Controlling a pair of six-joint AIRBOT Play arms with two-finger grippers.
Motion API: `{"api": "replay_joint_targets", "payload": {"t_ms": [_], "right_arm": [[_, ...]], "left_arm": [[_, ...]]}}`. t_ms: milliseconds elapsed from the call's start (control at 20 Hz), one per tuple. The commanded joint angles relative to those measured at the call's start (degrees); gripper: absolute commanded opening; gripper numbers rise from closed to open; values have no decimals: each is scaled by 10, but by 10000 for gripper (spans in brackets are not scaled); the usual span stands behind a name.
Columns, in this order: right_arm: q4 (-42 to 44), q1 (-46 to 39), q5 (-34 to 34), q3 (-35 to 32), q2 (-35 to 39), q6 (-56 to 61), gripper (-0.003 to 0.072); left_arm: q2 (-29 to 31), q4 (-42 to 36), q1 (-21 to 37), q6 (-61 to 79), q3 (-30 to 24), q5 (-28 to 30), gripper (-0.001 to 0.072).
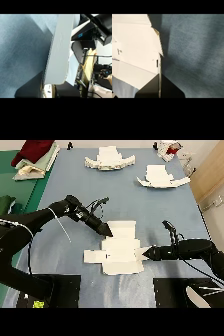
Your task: Fold the box.
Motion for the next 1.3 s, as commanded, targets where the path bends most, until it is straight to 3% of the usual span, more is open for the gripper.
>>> {"api": "replay_joint_targets", "payload": {"t_ms": [0,500,550,600,850,900,1000,1150,1250], "right_arm": [[-1,0,-5,0,0,0,1],[-5,0,-6,0,0,-1,1],[-5,0,-6,0,0,-1,1],[-5,0,-6,0,0,-1,1],[-7,0,-5,0,0,-1,3],[-9,0,-3,0,0,-1,51],[-29,0,0,2,0,-1,301],[-115,0,1,34,0,16,302],[-220,0,7,73,0,80,302]], "left_arm": [[0,1,-6,15,1,-3,165],[-2,5,-11,28,1,0,162],[-6,4,-12,28,2,0,59],[-10,4,-12,31,2,-1,14],[-19,1,-15,34,9,-1,14],[-19,1,-15,34,13,-2,14],[-19,0,-15,34,16,-4,14],[-16,0,-16,98,16,-16,13],[-2,0,-16,127,16,2,11]]}}
